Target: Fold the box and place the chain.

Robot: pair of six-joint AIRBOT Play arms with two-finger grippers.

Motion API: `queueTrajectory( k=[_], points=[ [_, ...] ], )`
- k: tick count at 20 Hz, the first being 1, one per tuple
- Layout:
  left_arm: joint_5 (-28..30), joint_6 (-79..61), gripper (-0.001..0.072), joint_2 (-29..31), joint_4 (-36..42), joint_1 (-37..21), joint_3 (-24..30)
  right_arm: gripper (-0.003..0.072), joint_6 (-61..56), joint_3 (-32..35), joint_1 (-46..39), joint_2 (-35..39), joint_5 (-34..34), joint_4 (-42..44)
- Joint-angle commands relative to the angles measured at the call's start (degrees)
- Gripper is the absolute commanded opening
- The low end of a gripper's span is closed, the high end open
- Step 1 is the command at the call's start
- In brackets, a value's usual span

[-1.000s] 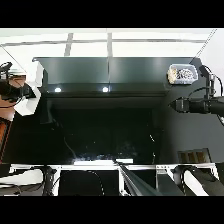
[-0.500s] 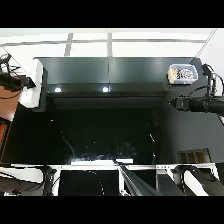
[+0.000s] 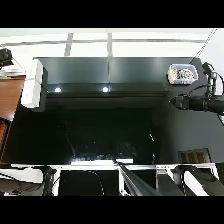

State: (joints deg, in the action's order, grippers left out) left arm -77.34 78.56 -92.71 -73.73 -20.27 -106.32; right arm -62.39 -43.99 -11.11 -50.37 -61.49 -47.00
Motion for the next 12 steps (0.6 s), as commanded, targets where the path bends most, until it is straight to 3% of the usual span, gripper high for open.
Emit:
queueTrajectory(
  k=[1, 3, 6, 9, 12],
  points=[
    [-5.68, 1.99, 0.0025, 4.81, 8.5, 5.57, 1.9, 0.0016, 0.39, 0.61, 2.51, -0.09, 3.8, -0.2],
    [3.15, -0.39, 0.0025, 13.11, 7.13, 12.52, 13.79, 0.0016, 1.16, 2.82, 4.37, -0.09, 7.61, -0.66],
    [21.46, -0.39, 0.0027, 29.38, 1.42, 21.35, 39.65, 0.0017, 1.14, 4.72, 5.27, -0.07, 9.09, -2.95],
    [27.93, -0.37, 0.0027, 43.34, 0.26, 23.47, 61.59, 0.0017, 1.16, 4.72, 5.27, -0.09, 9.07, -2.97],
    [33.66, -0.39, 0.0028, 51.65, -0.39, 23.43, 73.09, 0.0017, 1.14, 4.72, 5.27, -0.09, 9.07, -2.97]
  ],
)
